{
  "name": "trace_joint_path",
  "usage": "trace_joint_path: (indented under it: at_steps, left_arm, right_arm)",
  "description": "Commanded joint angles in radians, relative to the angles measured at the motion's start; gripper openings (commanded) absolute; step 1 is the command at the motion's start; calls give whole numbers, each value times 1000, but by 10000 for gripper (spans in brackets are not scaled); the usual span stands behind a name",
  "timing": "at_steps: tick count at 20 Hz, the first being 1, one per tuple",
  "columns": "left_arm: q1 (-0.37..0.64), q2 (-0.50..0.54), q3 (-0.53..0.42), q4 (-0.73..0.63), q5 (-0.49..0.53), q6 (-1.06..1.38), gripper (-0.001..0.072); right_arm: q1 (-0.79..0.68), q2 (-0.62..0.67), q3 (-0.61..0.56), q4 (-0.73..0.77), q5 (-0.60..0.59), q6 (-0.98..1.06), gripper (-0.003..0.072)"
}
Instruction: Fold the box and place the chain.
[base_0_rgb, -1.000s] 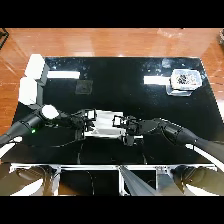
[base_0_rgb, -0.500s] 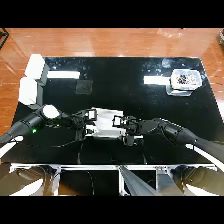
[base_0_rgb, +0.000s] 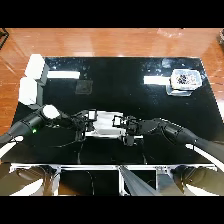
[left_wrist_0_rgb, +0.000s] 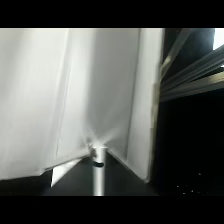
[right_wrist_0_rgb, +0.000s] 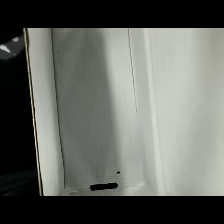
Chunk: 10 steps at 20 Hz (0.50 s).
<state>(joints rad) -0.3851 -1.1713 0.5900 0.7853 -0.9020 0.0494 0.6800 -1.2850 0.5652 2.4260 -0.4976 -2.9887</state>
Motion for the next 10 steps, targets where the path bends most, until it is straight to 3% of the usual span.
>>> trace_joint_path:
  at_steps: [1, 5, 8, 10]
  left_arm:
    - [2, 24, 10, 59, -36, -62, 17]
    - [64, 161, 24, 235, -50, -318, 16]
    - [182, 273, 24, 240, -93, -422, 17]
    - [275, 327, 25, 237, -95, -639, 17]
  right_arm:
    - [1, 0, -1, 0, 0, 0, 20]
    - [1, 0, -1, 0, 0, 0, 20]
    - [1, 0, -1, 1, 0, 1, 20]
    - [1, 0, -1, 1, 0, 0, 20]
